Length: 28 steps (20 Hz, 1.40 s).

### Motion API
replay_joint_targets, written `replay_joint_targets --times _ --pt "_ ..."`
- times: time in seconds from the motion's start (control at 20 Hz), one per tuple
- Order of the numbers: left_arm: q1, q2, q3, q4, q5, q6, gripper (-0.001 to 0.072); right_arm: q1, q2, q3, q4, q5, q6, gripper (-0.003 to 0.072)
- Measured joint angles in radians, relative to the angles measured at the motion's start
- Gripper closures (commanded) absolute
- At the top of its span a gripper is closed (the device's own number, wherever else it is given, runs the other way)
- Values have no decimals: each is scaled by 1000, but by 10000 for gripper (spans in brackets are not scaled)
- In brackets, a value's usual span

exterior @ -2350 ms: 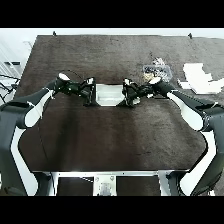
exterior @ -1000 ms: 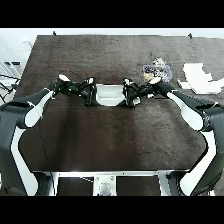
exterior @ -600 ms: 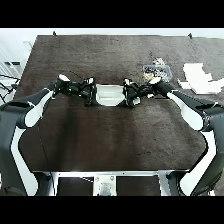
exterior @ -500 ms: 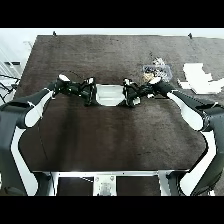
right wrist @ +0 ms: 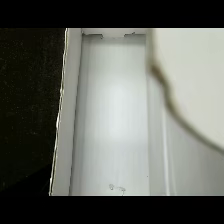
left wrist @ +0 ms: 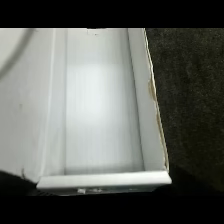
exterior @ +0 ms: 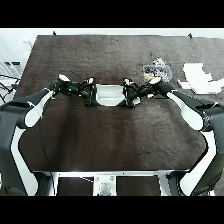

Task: Fold the box and place the chain.

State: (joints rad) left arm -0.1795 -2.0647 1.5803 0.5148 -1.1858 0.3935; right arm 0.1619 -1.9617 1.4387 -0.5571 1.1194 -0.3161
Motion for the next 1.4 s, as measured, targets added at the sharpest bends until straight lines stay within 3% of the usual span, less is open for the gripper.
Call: replay_joint_targets --times 0.2,0.25,0.3,0.65,1.05,1.1,1.15,1.2,1.4 --pt "0 0 0 0 0 0 241 0 0 0 0 0 0 107" --pt "0 0 0 0 0 0 241 0 0 0 0 0 0 71" --pt "0 0 0 0 0 0 241 0 0 0 0 0 10 -34" --pt "0 0 0 0 0 -1 241 -26 28 0 -29 9 70 -34" --pt "0 0 0 1 -1 0 241 -118 162 0 -135 33 206 -34" --pt "0 0 0 1 -1 0 241 -127 179 0 -135 48 225 144" --pt "0 0 0 1 -1 0 241 -131 189 0 -126 69 241 565" --pt "0 0 0 1 -1 0 241 -131 197 0 -113 98 256 656" --pt "0 0 0 1 0 0 241 -92 212 -19 -66 177 283 673"
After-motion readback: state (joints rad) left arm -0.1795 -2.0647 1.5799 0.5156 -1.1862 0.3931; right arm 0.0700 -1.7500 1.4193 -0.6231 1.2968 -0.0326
